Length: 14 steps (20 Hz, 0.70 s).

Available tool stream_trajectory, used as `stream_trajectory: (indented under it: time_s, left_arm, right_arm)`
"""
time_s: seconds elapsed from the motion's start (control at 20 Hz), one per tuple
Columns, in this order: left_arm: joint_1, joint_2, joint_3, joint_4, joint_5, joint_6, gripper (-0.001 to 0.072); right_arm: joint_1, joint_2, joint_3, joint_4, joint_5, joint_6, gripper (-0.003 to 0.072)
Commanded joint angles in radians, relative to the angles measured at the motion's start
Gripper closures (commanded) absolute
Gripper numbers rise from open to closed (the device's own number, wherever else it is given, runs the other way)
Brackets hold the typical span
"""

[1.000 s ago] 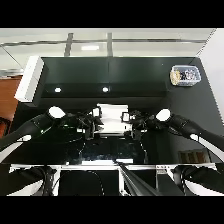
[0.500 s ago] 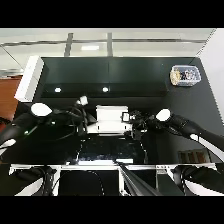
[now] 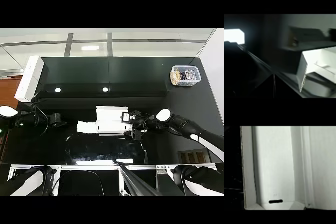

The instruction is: Fold the box and place the chain.

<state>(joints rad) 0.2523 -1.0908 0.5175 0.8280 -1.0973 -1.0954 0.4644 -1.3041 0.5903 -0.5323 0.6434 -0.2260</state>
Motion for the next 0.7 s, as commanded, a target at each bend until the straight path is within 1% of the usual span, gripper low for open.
stream_trajectory:
  time_s: [0.0,0.1,0.25,0.4,0.55,0.65]
  left_arm:
    - [0.051,-0.123,-0.023,-0.084,-0.091,-0.063,0.0685]
    - [-0.023,-0.178,-0.023,-0.147,-0.043,-0.018,0.0685]
    - [-0.157,-0.234,-0.021,-0.200,0.036,-0.018,0.0685]
    - [-0.262,-0.267,0.002,-0.241,0.039,0.069,0.0685]
    - [-0.290,-0.267,0.020,-0.330,0.037,0.159,0.0685]
    - [-0.289,-0.267,0.039,-0.343,0.024,0.186,0.0684]
  right_arm:
    - [0.001,0.000,0.000,0.000,0.000,0.000,0.0373]
    - [0.001,0.000,0.000,0.000,0.000,0.000,0.0373]
    - [0.001,0.000,0.000,0.000,0.000,0.000,0.0373]
    - [0.001,0.000,0.000,0.000,0.000,0.000,0.0373]
    - [0.001,0.000,0.000,0.000,0.000,0.000,0.0373]
    - [0.001,0.000,0.000,0.000,0.000,0.000,0.0373]
